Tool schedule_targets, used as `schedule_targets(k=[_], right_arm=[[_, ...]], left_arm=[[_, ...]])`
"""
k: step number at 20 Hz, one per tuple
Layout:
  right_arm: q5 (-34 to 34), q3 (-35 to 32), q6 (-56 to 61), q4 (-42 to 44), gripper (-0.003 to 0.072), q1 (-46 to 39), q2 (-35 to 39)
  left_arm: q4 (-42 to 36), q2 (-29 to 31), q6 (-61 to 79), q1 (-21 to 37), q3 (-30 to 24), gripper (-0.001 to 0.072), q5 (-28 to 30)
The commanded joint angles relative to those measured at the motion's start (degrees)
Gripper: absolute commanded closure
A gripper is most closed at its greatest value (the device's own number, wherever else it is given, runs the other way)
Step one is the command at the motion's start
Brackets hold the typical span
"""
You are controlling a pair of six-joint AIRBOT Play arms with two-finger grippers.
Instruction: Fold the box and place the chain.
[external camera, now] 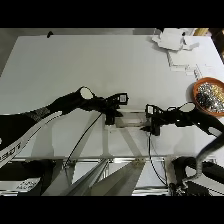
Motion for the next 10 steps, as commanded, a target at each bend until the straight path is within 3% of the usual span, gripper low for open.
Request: schedule_targets(k=[1, 10], right_arm=[[0.00, -0.04, 0.09, -0.02, 0.0285, 0.07, 0.00], [0.00, -0.04, 0.09, -0.02, 0.0285, 0.07, -0.02]], left_arm=[[0.00, 0.02, 0.00, -0.02, -0.02, 0.0701, 0.02], [-0.15, 0.11, -0.24, -0.02, -0.02, 0.0701, -3.39]])
